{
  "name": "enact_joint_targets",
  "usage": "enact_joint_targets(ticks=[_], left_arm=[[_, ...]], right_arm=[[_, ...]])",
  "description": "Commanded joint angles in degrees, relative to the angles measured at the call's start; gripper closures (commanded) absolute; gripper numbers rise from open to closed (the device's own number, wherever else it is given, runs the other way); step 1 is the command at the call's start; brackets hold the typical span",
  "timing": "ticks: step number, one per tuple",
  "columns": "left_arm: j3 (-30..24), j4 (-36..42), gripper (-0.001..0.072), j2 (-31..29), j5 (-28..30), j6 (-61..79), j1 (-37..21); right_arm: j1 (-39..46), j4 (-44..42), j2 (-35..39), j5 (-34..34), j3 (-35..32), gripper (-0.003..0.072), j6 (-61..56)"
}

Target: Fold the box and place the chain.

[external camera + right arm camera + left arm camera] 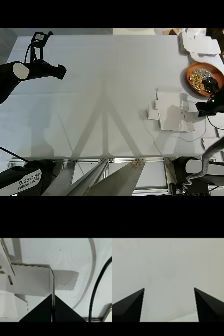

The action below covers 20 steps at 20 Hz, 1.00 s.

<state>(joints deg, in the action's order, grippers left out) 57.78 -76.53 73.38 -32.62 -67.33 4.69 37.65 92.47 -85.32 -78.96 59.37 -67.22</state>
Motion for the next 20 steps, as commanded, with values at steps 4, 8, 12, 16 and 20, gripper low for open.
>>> enact_joint_targets(ticks=[4,8,12,16,20], left_arm=[[0.0,0.0,0.0016,0.0,0.0,0.0,0.0],[0.0,0.0,0.0016,0.0,0.0,0.0,0.0],[0.0,0.0,0.0016,0.0,0.0,0.0,0.0],[0.0,0.0,0.0016,0.0,0.0,0.0,0.0],[0.0,0.0,0.0016,0.0,0.0,0.0,0.0]], right_arm=[[0.0,-12.5,2.9,-3.8,0.0,0.0672,2.6],[0.0,-33.0,9.0,-3.3,0.0,0.0672,8.0],[-3.3,-43.0,16.1,-2.5,-0.3,0.0672,12.1],[-12.6,-43.9,23.3,7.1,-8.1,0.0672,14.4],[-24.2,-55.4,28.0,22.8,-20.6,0.0672,19.1]])
